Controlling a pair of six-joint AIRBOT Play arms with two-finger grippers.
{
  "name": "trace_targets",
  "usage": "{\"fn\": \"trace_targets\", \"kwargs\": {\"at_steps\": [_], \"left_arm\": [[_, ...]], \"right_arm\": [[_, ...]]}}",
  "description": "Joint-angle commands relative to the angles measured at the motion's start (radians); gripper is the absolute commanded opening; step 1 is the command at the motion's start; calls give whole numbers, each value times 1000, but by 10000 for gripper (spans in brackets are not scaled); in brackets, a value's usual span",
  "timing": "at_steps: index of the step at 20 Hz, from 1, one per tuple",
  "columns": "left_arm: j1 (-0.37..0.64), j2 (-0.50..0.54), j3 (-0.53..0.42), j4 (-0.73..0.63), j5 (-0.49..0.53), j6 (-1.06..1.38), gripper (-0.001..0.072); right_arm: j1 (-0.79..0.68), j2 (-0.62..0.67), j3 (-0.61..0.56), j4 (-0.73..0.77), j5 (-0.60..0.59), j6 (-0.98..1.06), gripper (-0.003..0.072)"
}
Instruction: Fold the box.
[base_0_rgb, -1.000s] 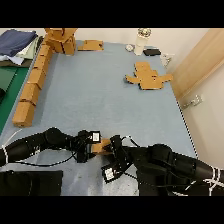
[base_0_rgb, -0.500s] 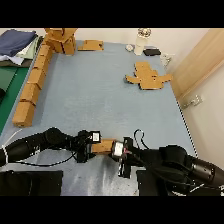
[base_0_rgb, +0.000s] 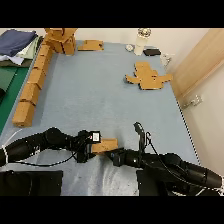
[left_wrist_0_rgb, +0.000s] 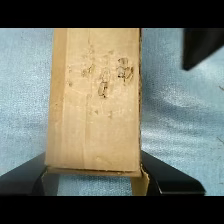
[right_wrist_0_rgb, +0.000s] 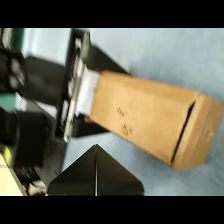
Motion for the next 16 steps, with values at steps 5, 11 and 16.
{"fn": "trace_targets", "kwargs": {"at_steps": [5, 11, 16], "left_arm": [[0, 0, 1, 0, 0, 0, 470], [0, 0, 1, 0, 0, 0, 469], [0, 0, 1, 0, 0, 0, 470]], "right_arm": [[2, -93, -16, 41, 153, 93, 3], [2, -107, -16, 29, 111, 93, 2], [2, -176, -16, 26, 104, 93, 2]]}}
